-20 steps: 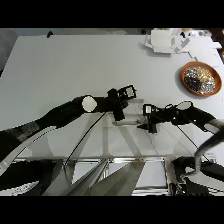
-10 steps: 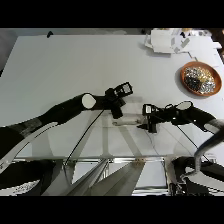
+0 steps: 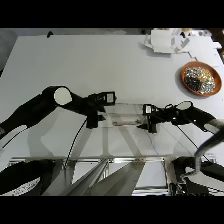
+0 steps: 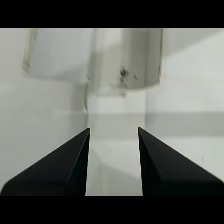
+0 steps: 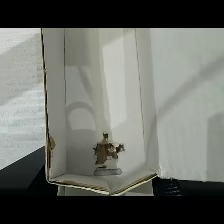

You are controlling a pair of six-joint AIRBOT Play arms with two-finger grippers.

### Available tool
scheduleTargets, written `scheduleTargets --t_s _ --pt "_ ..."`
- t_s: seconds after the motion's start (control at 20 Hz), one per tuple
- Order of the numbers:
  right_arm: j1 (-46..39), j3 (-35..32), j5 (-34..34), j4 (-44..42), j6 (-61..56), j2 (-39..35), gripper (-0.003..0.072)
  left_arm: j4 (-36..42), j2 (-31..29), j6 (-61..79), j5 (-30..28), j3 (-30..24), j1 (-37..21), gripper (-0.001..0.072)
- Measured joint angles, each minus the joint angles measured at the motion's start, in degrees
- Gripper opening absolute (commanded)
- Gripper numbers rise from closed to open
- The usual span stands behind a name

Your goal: Fold the box and place the chain.

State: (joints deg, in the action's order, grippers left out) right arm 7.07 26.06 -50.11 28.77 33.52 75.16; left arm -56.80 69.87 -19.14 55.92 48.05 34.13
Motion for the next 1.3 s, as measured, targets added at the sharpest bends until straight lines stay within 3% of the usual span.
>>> scheduleTargets --t_s 0.25,0.55,0.95,1.3 --pt "0.0 0.0 0.0 0.0 0.0 0.0 0.041 1.5 2.1 8.8 -5.6 -6.5 -0.8 0.0339" --pt "0.0 0.0 0.0 0.0 0.0 0.0 0.041 3.3 5.8 12.4 -11.7 -8.2 -0.9 0.0339" --pt "0.0 0.0 0.0 0.0 0.0 0.0 0.041 2.1 6.5 13.1 -13.3 -8.6 -0.9 0.034" --pt "0.0 0.0 0.0 0.0 0.0 0.0 0.041 3.1 2.0 17.4 -14.1 -8.6 -0.9 0.034"
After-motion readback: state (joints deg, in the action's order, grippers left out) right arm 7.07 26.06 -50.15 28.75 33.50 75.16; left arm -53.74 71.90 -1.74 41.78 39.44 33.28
